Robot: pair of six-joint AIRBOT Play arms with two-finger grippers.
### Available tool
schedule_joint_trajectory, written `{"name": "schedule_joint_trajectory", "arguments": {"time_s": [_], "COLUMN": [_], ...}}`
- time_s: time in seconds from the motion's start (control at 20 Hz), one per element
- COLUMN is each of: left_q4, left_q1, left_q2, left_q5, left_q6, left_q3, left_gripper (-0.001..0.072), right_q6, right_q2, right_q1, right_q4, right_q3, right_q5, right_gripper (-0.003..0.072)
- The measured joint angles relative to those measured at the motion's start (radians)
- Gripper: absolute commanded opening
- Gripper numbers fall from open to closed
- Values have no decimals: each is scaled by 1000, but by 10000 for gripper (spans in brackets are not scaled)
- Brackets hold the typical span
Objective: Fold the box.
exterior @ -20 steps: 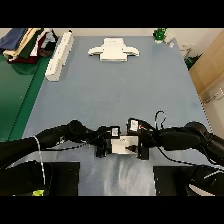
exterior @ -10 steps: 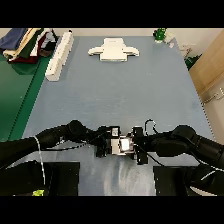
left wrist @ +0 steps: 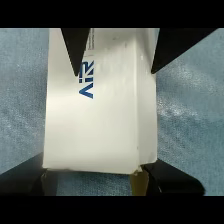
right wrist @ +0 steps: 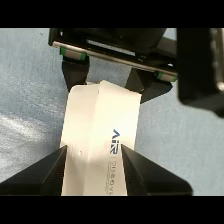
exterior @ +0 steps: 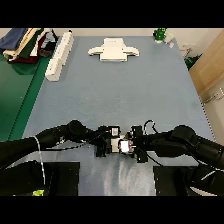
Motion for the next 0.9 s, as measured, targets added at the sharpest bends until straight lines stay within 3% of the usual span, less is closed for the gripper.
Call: {"name": "schedule_joint_trajectory", "arguments": {"time_s": [0.75,0.8,0.85,0.9], "left_q4": [1,1,1,1], "left_q1": [0,0,0,0], "left_q2": [0,0,0,0], "left_q5": [-1,-1,-1,-1], "left_q6": [0,1,1,1], "left_q3": [0,0,0,0], "left_gripper": [519,519,519,520], "right_q6": [0,0,0,0], "right_q2": [60,61,61,61], "right_q1": [0,0,0,0], "right_q4": [-93,-95,-96,-95], "right_q3": [11,13,14,15], "right_q5": [37,39,40,39], "right_gripper": [500,449,330,318]}}
